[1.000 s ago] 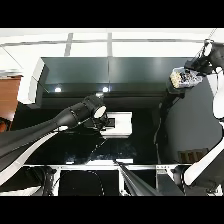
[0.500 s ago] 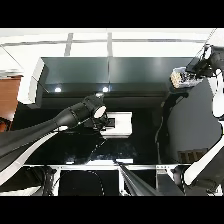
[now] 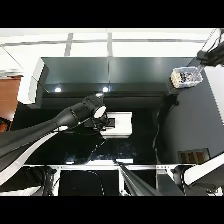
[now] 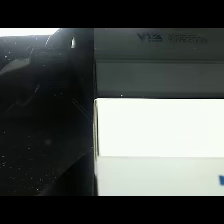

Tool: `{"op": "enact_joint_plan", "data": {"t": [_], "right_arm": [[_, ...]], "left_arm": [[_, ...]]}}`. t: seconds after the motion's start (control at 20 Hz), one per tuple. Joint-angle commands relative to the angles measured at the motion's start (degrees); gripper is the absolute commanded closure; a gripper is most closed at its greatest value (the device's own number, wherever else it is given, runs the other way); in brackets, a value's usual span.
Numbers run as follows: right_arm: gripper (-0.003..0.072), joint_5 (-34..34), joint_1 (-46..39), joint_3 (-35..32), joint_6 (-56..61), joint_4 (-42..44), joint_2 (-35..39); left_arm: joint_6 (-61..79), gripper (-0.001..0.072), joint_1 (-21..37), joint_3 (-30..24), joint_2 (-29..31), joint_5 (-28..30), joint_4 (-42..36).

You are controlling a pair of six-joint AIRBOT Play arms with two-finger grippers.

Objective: Fold the box and place the chain.

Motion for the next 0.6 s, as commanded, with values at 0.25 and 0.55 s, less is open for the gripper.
{"op": "enact_joint_plan", "data": {"t": [0.25, 0.55], "right_arm": [[0.0684, 1.31, -0.35, -5.18, -8.09, 26.75, 27.71], [0.0684, 3.89, 2.36, -5.22, -8.09, 33.75, 39.21]], "left_arm": [[0.0, 0.0684, 0.07, 0.04, -0.04, 0.09, 0.02], [0.0, 0.0684, 0.04, 0.04, -0.04, 0.22, 0.0]]}}
